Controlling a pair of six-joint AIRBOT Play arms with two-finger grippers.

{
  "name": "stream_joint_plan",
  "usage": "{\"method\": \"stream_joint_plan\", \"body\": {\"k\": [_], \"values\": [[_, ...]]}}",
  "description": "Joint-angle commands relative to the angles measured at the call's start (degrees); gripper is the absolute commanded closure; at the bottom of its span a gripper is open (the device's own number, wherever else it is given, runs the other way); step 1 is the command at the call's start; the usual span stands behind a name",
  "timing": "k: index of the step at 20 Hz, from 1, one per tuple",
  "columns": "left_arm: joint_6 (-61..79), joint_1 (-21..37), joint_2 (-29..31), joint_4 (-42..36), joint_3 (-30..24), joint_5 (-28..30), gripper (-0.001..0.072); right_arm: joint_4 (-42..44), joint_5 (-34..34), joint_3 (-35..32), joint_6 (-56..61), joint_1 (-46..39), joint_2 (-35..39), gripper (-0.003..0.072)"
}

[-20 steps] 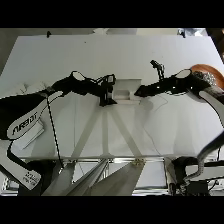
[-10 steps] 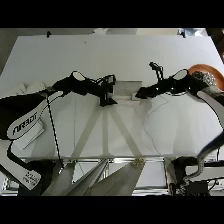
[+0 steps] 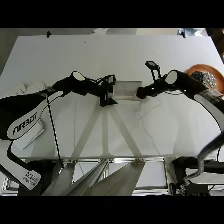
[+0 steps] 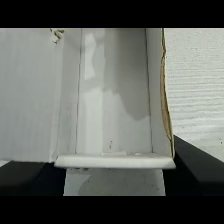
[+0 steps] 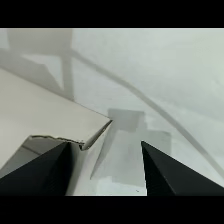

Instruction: Fold the box and place the chain.

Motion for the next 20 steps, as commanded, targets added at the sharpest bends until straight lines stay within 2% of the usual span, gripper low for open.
{"method": "stream_joint_plan", "body": {"k": [1, 8, 12, 14, 20], "values": [[0.02, 0.02, 0.04, 0.02, 0.04, -0.02, 0.0426, -9.29, -1.31, 0.04, 12.59, 2.95, 1.01, 0.0242], [0.02, 0.02, 0.04, 0.02, 0.04, -0.02, 0.0426, -16.20, -1.44, 0.46, 26.77, 7.96, 1.01, 0.0253], [0.02, 0.02, 0.04, 0.02, 0.04, -0.02, 0.0426, -17.09, -0.44, 0.46, 28.44, 8.07, 1.01, 0.0255], [0.02, 0.02, 0.04, 0.02, 0.04, -0.02, 0.0426, -17.11, -1.03, 0.46, 29.73, 8.07, 0.98, 0.0300], [0.02, 0.02, 0.04, 0.02, 0.04, -0.02, 0.0426, -16.83, -2.36, 0.81, 30.99, 8.17, 0.52, 0.0300]]}}
